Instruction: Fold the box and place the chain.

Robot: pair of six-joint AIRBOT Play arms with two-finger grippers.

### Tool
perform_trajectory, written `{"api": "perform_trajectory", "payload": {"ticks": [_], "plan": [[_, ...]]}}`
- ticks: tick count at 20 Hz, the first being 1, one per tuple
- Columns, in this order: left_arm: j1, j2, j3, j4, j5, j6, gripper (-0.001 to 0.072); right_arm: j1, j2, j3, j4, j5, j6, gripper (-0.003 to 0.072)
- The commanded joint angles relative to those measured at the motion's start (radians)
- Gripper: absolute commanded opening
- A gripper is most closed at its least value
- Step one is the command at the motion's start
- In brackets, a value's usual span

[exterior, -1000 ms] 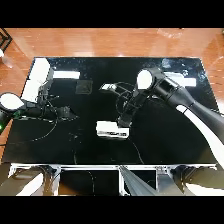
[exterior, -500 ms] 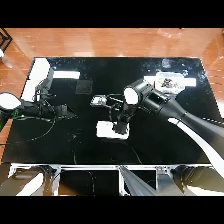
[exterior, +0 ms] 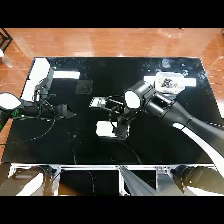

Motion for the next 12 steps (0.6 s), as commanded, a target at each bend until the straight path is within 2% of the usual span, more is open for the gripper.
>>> {"api": "perform_trajectory", "payload": {"ticks": [1, 7, 12], "plan": [[0.001, 0.000, 0.000, 0.000, 0.003, 0.000, 0.0635, 0.006, -0.004, -0.010, -0.020, -0.024, 0.004, 0.0705], [0.001, 0.000, 0.000, 0.000, 0.003, 0.000, 0.0635, 0.006, -0.018, -0.011, -0.024, -0.068, -0.014, 0.0705], [0.001, 0.000, 0.000, 0.000, 0.004, 0.000, 0.0635, 0.006, -0.018, -0.011, -0.016, -0.040, -0.025, 0.0706]]}}
